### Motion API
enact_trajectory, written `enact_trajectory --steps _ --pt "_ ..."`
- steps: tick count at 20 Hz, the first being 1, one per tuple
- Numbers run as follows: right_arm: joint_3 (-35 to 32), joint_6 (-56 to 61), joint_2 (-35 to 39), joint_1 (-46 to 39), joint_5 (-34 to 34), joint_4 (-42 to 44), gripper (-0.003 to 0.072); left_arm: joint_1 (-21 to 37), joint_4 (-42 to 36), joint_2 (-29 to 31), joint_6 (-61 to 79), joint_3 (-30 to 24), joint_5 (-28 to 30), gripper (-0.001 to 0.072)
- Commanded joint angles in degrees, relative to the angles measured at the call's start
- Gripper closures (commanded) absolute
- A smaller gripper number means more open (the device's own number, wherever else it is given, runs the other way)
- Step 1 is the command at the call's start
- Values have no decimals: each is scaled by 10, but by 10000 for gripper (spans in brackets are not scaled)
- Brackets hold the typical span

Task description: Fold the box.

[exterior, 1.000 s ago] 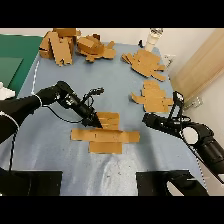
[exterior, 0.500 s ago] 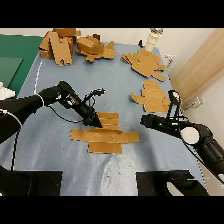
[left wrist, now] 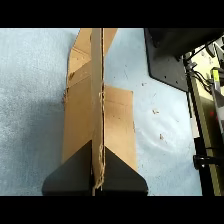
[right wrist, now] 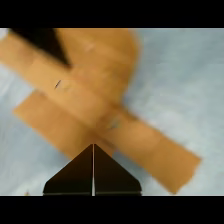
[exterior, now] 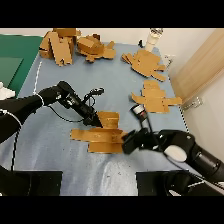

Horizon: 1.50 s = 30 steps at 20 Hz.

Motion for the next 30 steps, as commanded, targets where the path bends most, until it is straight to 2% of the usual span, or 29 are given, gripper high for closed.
enact_trajectory --steps 1,3,4,5,6,8,9,15,22,25,27,30 --pt "0 81 -31 177 78 -125 683 0 1 0 -1 0 3 700" --pt "0 96 -67 270 74 -205 682 0 1 0 -3 0 3 700" --pt "0 106 -85 297 62 -236 627 0 1 0 -3 0 3 700" --pt "0 123 -105 312 51 -263 529 0 1 0 -3 0 3 700" --pt "0 134 -123 313 44 -276 499 0 1 0 -4 0 3 700" --pt "0 141 -155 313 35 -297 498 0 1 0 -4 0 3 700" --pt "0 141 -167 313 29 -308 437 0 1 0 -4 0 3 700" --pt "0 196 -203 308 -8 -391 436 0 1 0 -4 0 3 700" --pt "6 195 -210 280 -31 -394 436 0 1 0 -4 0 3 700" --pt "6 186 -210 223 -61 -389 436 0 1 0 -4 0 3 700" --pt "6 125 -205 180 -111 -354 436 0 1 0 -4 0 2 700" --pt "6 -14 -176 136 -154 -236 437 0 1 0 -5 0 -2 700"
